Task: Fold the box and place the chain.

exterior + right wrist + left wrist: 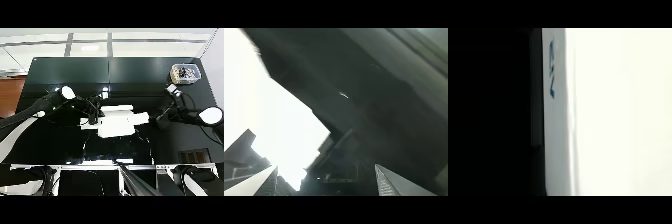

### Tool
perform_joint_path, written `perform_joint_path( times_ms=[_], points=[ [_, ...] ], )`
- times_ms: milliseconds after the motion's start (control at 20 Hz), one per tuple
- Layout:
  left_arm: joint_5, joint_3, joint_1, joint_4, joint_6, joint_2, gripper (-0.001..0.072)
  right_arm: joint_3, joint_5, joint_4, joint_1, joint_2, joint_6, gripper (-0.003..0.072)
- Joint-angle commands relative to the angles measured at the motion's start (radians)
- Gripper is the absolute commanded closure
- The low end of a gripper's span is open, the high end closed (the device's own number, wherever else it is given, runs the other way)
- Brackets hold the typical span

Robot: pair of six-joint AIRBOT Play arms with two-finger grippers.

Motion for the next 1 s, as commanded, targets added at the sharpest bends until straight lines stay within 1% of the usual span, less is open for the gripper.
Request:
perform_joint_path(
  times_ms=[0, 250, 400, 600, 750, 950],
  points=[
    [0.019, -0.002, 0.003, 0.005, 0.01, -0.016, 0.0682, -0.002, -0.064, 0.028, 0.112, -0.049, -0.128, -0.0016],
    [0.017, -0.002, 0.002, 0.007, 0.011, -0.016, 0.0682, -0.002, -0.07, 0.026, 0.245, -0.131, -0.309, -0.0016],
    [0.021, -0.002, 0.001, 0.006, 0.016, -0.017, 0.0682, -0.002, -0.07, 0.024, 0.278, -0.141, -0.397, -0.0016],
    [0.027, -0.003, 0.002, 0.006, 0.089, -0.017, 0.0682, -0.002, -0.067, 0.024, 0.278, -0.147, -0.408, -0.0016],
    [0.042, -0.003, 0.002, 0.006, 0.09, -0.023, 0.0682, -0.002, -0.051, 0.024, 0.278, -0.154, -0.422, -0.0016],
    [0.032, -0.003, -0.002, 0.005, 0.09, -0.053, 0.0682, -0.002, -0.034, 0.024, 0.278, -0.169, -0.43, -0.0016]
  ],
)
